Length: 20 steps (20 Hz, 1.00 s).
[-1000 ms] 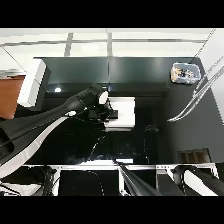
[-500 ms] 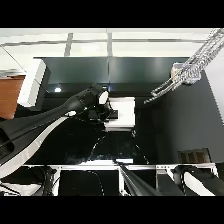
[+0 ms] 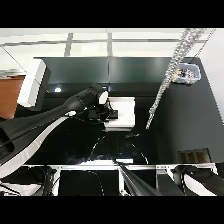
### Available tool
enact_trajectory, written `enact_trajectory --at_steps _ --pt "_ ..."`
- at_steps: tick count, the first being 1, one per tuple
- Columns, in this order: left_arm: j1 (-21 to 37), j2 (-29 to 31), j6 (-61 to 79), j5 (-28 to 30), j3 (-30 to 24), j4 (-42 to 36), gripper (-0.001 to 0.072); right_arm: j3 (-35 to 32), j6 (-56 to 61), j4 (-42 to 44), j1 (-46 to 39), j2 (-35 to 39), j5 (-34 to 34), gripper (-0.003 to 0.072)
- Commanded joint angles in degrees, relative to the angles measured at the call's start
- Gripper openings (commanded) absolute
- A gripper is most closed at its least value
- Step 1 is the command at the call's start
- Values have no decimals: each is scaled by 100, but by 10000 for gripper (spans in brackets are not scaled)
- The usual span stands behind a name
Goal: Fold the box and place the chain.
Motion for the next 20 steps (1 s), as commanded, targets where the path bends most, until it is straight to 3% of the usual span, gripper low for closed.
enact_trajectory --at_steps 1,5,9,14,20 --pt "2 4 2 -2 4 2 29 2 9 11 391 -92 -337 16" --pt "2 4 2 -2 4 0 29 2 9 9 514 -103 -531 17" --pt "4 4 2 -2 4 2 29 -107 13 15 608 -225 -260 17" --pt "4 4 2 2 4 4 29 -1276 -55 -37 861 -227 -120 17" --pt "4 4 2 11 4 2 29 -2542 -166 -37 1182 -227 -505 17"
